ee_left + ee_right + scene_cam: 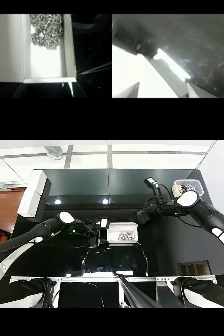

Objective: Fold the box and place the chain.

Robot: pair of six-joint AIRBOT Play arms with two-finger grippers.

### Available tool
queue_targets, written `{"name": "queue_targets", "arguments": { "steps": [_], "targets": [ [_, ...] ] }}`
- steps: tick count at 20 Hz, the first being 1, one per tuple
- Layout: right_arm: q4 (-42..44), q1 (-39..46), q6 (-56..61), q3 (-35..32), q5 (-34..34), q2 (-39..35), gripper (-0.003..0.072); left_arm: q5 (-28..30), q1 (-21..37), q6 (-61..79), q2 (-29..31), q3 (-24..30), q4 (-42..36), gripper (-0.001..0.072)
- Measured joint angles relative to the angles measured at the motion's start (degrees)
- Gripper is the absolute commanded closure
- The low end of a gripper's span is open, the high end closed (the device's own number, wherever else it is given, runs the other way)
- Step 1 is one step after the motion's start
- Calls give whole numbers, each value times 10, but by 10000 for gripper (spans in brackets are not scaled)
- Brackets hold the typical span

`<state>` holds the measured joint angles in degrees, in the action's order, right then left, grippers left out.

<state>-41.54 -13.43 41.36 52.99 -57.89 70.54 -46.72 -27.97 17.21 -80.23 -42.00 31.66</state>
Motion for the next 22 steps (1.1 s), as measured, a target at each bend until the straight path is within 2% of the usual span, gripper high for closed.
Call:
{"name": "queue_targets", "arguments": {
  "steps": [2,6,11,18,20,21,22],
  "targets": [
    [-3,-1,-79,9,-50,-3,-34,0,0,0,0,0,1,311],
    [-5,-13,-164,-6,-83,-4,-34,0,0,0,0,0,2,311],
    [-7,-36,-228,-38,-76,-4,-34,0,0,0,0,0,2,311],
    [-11,-43,-262,-47,-63,-4,-34,0,0,0,0,0,2,310],
    [-11,-44,-265,-48,-61,-4,258,0,0,0,0,0,2,311],
    [-11,-44,-266,-48,-61,-4,266,0,0,0,0,0,2,311],
    [-11,-44,-266,-48,-62,-4,355,0,0,0,0,0,2,311]
  ]
}}
